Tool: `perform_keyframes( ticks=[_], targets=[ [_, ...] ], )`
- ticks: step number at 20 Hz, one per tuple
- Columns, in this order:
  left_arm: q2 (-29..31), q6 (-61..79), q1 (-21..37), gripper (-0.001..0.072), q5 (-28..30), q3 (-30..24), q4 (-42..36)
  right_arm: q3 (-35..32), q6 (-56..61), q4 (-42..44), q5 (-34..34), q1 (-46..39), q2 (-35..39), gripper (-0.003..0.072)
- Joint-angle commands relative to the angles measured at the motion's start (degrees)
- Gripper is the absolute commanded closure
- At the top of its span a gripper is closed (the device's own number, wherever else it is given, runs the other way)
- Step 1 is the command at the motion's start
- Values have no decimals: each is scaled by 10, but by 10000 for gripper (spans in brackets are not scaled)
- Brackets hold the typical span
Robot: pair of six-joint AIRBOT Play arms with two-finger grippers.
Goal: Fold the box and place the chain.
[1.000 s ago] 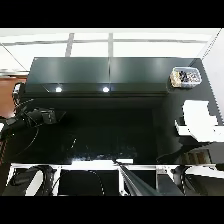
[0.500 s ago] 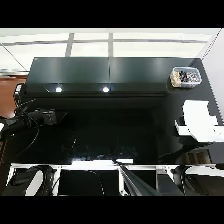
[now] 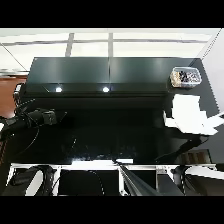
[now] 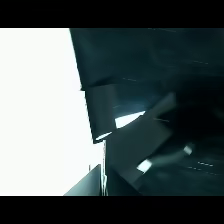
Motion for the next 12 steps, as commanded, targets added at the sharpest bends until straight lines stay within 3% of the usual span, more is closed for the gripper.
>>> perform_keyframes(
  ticks=[1, 6, 12],
  targets=[
    [0, 0, 0, -1, 0, 0, 0, -77, -4, 117, -2, 27, 76, 673],
    [0, 10, -3, -1, 0, 0, -2, -262, -6, 308, -38, 144, 201, 673],
    [-10, 25, -28, 1, 36, 1, -76, -489, -4, 449, -341, 450, 362, 672]
  ],
)
